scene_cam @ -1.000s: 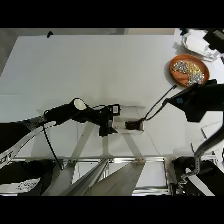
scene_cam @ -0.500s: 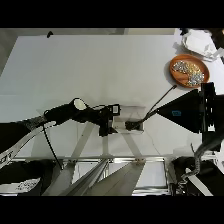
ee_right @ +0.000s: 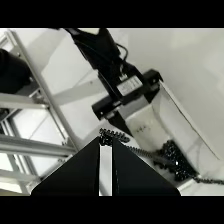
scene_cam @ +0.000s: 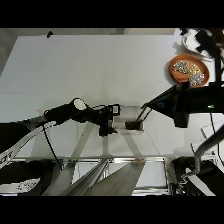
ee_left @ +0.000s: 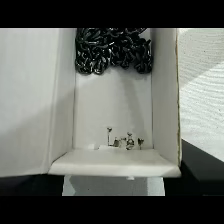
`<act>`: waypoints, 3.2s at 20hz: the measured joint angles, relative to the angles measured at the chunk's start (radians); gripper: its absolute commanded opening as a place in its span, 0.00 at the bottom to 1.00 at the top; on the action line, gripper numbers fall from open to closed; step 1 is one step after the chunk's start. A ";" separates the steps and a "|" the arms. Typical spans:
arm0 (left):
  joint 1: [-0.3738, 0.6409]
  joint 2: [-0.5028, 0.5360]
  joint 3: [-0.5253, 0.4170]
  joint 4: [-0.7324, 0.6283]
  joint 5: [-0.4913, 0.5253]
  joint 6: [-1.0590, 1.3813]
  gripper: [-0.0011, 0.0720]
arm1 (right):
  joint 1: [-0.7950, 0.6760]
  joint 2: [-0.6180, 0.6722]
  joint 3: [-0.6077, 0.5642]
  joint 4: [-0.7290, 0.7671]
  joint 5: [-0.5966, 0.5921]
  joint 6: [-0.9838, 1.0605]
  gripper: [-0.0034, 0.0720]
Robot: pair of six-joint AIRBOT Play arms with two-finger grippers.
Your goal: Fold the box and place the chain.
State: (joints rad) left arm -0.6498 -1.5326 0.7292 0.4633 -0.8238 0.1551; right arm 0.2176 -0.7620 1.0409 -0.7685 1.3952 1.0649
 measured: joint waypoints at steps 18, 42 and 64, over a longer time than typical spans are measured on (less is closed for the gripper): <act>0.000 0.000 0.000 0.000 0.000 0.000 0.39 | 0.000 -0.159 -0.464 -0.096 -0.287 -0.101 0.37; 0.000 0.000 0.000 0.000 0.000 0.000 0.39 | -0.183 -0.707 0.064 -0.954 -0.394 0.465 0.50; 0.000 0.000 0.000 0.000 0.000 0.000 0.39 | -0.198 -0.850 0.120 -0.912 -0.440 0.476 0.35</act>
State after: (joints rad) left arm -0.6498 -1.5326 0.7292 0.4637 -0.8238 0.1551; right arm 0.0196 -1.6119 1.1610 -1.6810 0.9554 1.5410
